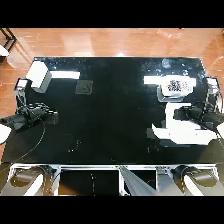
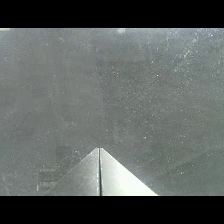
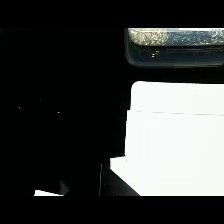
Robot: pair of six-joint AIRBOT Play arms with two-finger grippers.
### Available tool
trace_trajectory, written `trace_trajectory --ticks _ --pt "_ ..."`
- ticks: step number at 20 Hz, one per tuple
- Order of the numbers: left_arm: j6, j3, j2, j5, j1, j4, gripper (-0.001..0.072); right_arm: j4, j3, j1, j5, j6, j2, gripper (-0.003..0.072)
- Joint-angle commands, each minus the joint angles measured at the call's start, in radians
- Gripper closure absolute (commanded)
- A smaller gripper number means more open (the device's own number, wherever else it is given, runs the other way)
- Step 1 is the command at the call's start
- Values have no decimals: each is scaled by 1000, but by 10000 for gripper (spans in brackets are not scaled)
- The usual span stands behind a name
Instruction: Fold the box and place the chain.
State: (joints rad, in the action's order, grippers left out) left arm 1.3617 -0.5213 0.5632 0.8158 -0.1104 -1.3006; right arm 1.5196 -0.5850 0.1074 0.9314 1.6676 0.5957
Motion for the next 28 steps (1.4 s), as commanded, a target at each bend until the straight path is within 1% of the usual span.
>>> trace_trajectory --ticks 1,18,21,22,23,24,25,27,28 --pt "0 -1 1 0 1 0 690 0 1 1 0 0 0 666" --pt "0 -1 1 -9 1 12 690 -10 1 1 -3 1 0 666" --pt "0 -1 1 -30 1 39 690 -27 1 1 -65 2 0 656" --pt "0 0 1 -43 1 48 687 -28 1 1 -67 9 0 439" --pt "0 0 3 -65 1 43 623 -28 1 1 -65 13 1 -21" --pt "2 0 8 -88 1 45 327 -27 1 1 -64 23 1 -20" --pt "17 0 15 -108 1 51 75 -26 1 0 -62 27 1 -20" --pt "26 -1 27 -104 1 55 79 -6 1 -18 -43 42 2 -19" --pt "27 -1 29 -95 1 55 79 42 0 -55 -20 80 8 -19"
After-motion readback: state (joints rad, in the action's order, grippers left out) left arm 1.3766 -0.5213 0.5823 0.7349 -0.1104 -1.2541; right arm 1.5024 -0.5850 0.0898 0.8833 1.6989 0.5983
